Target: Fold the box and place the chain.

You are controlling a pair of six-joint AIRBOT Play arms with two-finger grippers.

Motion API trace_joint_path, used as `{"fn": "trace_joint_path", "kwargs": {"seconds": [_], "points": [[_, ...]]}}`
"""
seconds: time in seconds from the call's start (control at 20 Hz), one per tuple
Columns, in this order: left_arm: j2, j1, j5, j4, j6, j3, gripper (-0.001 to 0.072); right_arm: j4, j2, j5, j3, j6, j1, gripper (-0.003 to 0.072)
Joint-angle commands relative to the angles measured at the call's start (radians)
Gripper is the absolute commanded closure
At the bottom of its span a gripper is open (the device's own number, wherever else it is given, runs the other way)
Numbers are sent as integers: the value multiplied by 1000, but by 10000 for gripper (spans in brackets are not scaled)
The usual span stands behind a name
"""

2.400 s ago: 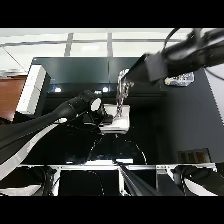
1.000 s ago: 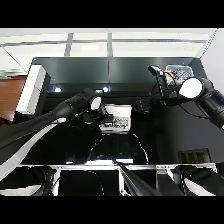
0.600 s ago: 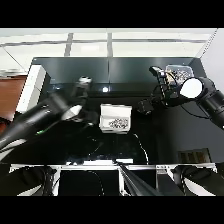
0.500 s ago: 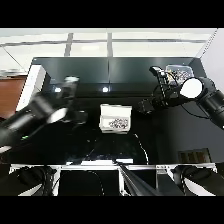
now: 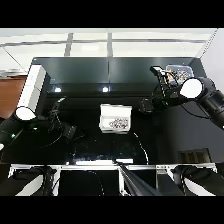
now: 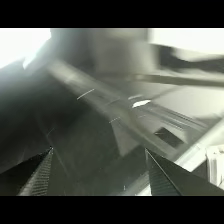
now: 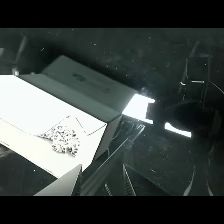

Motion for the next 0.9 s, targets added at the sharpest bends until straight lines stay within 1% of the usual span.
{"fn": "trace_joint_path", "kwargs": {"seconds": [0.0,0.15,0.25,0.4,0.55,0.6,0.7,0.85], "points": [[-60,-36,79,-224,780,-23,-3,0,1,5,0,23,1,383],[-59,-177,269,-229,962,-5,-3,0,1,17,0,36,1,383],[-64,-271,383,-209,1113,6,0,0,1,23,0,36,1,383],[-152,-323,394,-197,1114,63,0,1,1,26,0,40,1,383],[-253,-321,386,-201,1112,132,0,1,1,28,-1,40,1,383],[-274,-321,367,-200,1110,151,0,1,1,29,0,40,1,383],[-299,-323,346,-197,1109,175,0,1,1,29,0,40,1,382],[-303,-326,313,-197,1109,180,0,1,1,28,0,40,1,382]]}}
